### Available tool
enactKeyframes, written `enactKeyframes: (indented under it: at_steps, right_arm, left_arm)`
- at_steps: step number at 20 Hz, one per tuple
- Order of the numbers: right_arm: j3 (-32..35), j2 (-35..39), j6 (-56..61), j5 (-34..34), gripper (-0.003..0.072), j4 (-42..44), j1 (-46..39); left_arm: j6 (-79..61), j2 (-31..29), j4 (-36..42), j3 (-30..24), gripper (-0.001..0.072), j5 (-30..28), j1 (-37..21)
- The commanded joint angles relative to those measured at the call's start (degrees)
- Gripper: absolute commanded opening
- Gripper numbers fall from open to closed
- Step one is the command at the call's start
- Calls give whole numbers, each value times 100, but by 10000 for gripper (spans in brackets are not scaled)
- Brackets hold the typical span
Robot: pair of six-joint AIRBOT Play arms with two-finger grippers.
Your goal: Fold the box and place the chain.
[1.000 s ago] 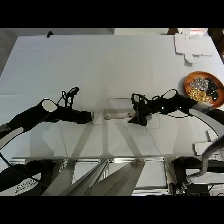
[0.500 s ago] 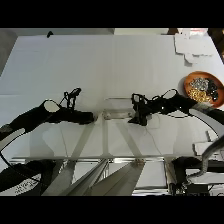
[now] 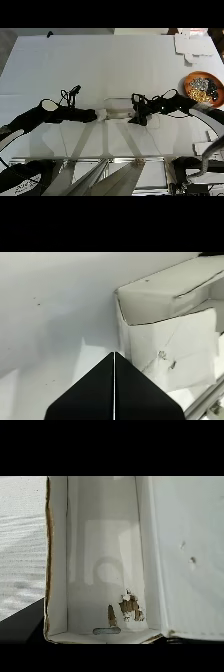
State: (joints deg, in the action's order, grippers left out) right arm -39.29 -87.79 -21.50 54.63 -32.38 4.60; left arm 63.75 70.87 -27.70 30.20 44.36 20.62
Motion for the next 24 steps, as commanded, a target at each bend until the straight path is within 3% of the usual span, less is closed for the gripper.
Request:
enactKeyframes:
  at_steps: [1, 3, 6, 8, 9, 23, 24]
  right_arm:
    - [-7, 4, 0, 0, 459, 2, -2]
    - [-7, 4, 0, 0, 459, 2, -2]
    - [-7, 4, 0, 0, 459, 2, -2]
    - [-7, 4, 0, 0, 459, 2, -2]
    - [-7, 4, 0, 0, 459, 2, -2]
    - [-7, 4, 0, 0, 459, 2, -2]
    - [-7, 4, 0, 0, 459, 2, -2]
  left_arm:
    - [-98, -46, 374, 4, 11, 7, 2]
    - [-96, -46, 426, 4, 47, 28, 2]
    - [-232, -46, 671, 4, 174, 46, 2]
    - [-448, -44, 796, 4, 184, 46, 2]
    - [-472, -44, 887, 4, 227, 46, 2]
    - [-1174, -35, 1412, 4, 240, -7, 22]
    - [-1314, -35, 1412, 4, 281, -37, 22]
